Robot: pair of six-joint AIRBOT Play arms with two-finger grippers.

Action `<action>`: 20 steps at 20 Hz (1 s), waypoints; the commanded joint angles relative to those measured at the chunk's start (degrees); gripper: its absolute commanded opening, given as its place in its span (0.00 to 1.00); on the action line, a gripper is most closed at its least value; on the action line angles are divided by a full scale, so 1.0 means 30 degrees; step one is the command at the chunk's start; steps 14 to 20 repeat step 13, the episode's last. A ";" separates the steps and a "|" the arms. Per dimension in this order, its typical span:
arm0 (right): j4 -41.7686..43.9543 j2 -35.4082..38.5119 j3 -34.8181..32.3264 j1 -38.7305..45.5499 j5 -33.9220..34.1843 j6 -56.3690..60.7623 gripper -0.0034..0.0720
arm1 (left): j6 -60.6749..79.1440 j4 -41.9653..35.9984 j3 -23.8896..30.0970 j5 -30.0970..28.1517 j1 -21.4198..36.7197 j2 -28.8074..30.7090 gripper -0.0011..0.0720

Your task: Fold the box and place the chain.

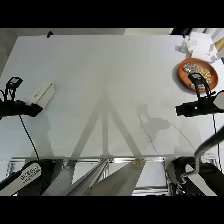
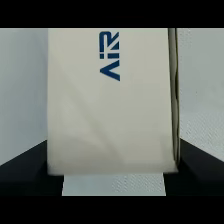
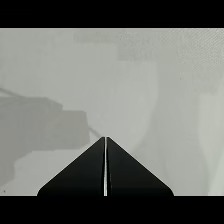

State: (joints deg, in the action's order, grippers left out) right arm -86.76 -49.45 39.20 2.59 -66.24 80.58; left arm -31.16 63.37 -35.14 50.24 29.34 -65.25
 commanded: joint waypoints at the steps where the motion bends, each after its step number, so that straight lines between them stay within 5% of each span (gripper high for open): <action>1: 0.0007 0.0015 0.0022 0.0015 0.0000 0.0000 0.08 | -0.0998 0.0627 0.0233 0.0576 0.0248 0.0029 0.97; 11: 0.0007 0.0015 0.0022 0.0015 -0.0022 0.0000 0.08 | 0.0204 0.0597 0.0233 0.0182 0.0175 0.3395 0.97; 20: 0.0007 0.0015 0.0022 0.0007 -0.0036 0.0000 0.08 | 0.0597 0.0036 0.0233 0.0211 0.0160 0.3570 0.98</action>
